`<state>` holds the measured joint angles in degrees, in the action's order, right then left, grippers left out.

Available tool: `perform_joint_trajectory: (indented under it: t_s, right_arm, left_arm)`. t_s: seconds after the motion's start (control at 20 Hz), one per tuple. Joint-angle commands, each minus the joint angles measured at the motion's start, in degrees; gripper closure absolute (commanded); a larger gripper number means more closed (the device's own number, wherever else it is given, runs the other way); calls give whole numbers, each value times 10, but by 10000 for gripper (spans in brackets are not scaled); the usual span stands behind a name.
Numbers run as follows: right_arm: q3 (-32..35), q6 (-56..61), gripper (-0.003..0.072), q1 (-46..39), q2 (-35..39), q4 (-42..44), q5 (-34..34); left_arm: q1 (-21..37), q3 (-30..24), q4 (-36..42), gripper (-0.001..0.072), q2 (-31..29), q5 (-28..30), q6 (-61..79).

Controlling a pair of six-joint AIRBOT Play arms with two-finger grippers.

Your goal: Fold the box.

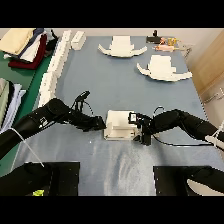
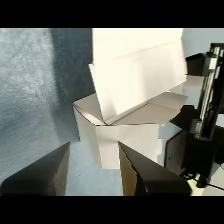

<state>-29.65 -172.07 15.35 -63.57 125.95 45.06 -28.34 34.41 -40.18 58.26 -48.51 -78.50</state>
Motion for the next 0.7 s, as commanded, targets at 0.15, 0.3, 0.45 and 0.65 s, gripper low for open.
perform_joint_trajectory:
  t_s: [0.15,0.3,0.45,0.65]
  right_arm:
    - [0,0,179,0,0,0,0]
    - [0,0,179,0,0,0,0]
    - [0,0,179,0,0,0,0]
    - [0,0,179,0,0,0,0]
  left_arm:
    - [-72,19,-62,249,2,35,-78]
    - [-132,53,-205,249,14,52,-246]
    - [-182,88,-334,249,38,21,-402]
    - [-233,133,-391,249,92,-13,-476]
